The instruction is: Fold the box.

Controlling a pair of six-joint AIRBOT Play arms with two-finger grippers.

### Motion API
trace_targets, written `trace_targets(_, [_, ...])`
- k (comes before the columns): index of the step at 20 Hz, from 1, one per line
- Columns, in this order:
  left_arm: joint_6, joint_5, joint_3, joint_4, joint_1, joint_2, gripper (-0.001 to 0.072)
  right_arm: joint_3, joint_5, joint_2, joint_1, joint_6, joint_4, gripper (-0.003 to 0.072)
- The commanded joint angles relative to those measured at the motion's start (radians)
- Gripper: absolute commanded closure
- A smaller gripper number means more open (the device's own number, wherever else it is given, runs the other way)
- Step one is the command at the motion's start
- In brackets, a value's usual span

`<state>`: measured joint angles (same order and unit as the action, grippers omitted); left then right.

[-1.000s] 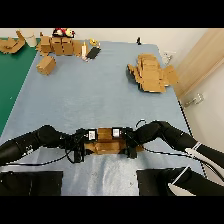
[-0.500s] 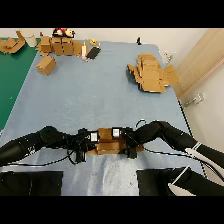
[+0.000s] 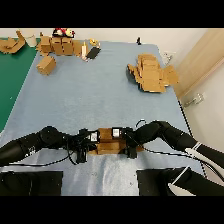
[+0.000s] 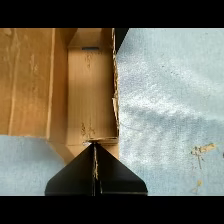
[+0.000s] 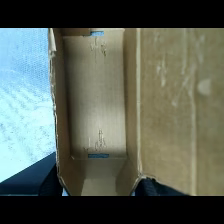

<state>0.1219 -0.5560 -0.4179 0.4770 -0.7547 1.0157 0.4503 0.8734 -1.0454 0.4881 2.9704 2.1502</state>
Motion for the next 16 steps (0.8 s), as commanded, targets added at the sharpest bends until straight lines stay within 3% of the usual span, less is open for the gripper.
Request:
trace_targets(1, [-0.037,-0.031,0.0,0.022,0.002,-0.005,0.0697,-0.001,0.0,0.0,0.0,0.0,0.0,0.0182])
trace_targets(5, [-0.144,-0.042,0.0,0.122,0.029,-0.014,0.0691,-0.001,0.0,0.0,0.0,0.0,0.0,0.0182])
trace_targets(7, [-0.145,-0.074,0.0,0.122,0.04,-0.014,0.0278,-0.001,0.0,0.0,0.0,0.0,0.0,0.0182])
trace_targets(8, [-0.145,-0.084,0.0,0.122,0.04,-0.014,0.0304,-0.001,0.0,0.0,0.0,0.0,0.0,0.0182])
trace_targets(16, [-0.172,-0.104,0.0,0.13,0.04,-0.014,0.0303,-0.001,0.0,0.0,0.0,0.0,0.0,0.0182])
